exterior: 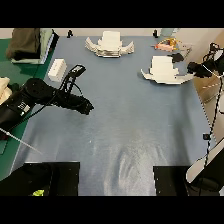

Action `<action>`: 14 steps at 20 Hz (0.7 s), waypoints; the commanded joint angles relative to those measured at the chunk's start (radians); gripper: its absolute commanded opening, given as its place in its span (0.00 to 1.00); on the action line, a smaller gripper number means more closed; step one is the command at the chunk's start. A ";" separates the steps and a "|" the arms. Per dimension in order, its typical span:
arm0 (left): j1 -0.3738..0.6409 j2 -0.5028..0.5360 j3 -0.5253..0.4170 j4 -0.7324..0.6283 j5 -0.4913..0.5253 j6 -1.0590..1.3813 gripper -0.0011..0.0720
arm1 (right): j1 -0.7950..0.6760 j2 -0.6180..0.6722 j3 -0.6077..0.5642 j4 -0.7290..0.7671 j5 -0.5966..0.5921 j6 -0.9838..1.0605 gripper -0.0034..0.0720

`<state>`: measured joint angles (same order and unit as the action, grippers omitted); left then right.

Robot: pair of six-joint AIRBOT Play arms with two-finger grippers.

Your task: Fold the box.

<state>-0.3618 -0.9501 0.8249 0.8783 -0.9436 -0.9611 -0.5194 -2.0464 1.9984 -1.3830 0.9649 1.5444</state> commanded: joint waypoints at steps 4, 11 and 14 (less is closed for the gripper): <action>0.000 0.000 0.000 0.000 0.000 0.000 0.03 | -0.005 -0.011 0.053 -0.006 0.000 -0.001 0.61; 0.000 0.000 0.000 0.000 0.000 0.000 0.03 | -0.005 -0.017 0.053 -0.048 -0.004 -0.001 0.61; 0.000 0.000 0.000 0.000 0.000 0.001 0.03 | -0.005 -0.017 0.053 -0.050 -0.016 -0.001 0.61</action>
<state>-0.3618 -0.9501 0.8249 0.8783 -0.9432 -0.9611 -0.5232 -2.0628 2.0502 -1.4235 0.9604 1.5433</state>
